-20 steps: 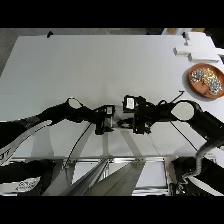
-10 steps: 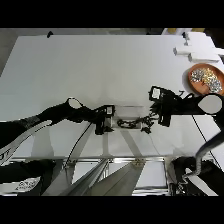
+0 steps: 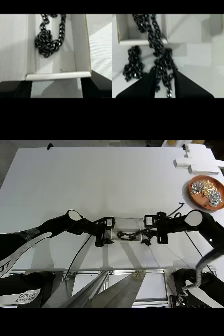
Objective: Fold the box and place the chain.
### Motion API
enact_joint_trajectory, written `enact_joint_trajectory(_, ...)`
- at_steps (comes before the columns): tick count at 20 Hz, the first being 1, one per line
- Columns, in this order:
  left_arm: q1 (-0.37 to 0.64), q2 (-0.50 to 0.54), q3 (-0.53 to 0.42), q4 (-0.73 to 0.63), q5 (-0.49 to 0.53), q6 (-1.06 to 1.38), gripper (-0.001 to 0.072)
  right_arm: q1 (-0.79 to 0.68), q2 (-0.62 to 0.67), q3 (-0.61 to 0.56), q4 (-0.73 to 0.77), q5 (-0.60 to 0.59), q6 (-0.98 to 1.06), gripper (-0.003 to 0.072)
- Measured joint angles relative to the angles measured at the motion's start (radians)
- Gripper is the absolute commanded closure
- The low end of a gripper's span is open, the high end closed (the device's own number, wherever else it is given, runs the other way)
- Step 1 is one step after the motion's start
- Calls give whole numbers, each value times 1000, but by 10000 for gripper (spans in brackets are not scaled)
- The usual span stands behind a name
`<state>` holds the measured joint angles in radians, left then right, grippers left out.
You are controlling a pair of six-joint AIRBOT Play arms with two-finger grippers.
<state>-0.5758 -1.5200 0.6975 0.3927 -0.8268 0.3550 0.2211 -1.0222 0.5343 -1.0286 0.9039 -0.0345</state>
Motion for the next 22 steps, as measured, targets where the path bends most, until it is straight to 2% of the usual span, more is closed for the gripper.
enact_joint_trajectory(6, 0, 0, 0, 0, 0, 0, 675, 65, -78, -9, 34, -106, -43, 480)
enact_joint_trajectory(8, 0, 0, 0, 0, 0, 0, 675, 71, -84, -9, 45, -119, -47, 528)
enact_joint_trajectory(9, 0, 0, 0, 0, 0, 0, 675, 72, -86, -10, 50, -119, -49, 613)
enact_joint_trajectory(10, 0, 0, 0, 0, 0, 0, 675, 74, -88, -10, 55, -117, -50, 653)
enact_joint_trajectory(13, 0, 0, 0, 0, 0, 0, 675, 76, -86, -10, 56, -88, -52, 663)
enact_joint_trajectory(17, 0, 0, 0, 0, 0, 0, 675, 76, -24, -10, 6, -68, 17, 664)
enact_joint_trajectory(22, 0, 0, 0, 0, 0, 0, 675, 76, 161, -10, -148, -45, 198, 664)
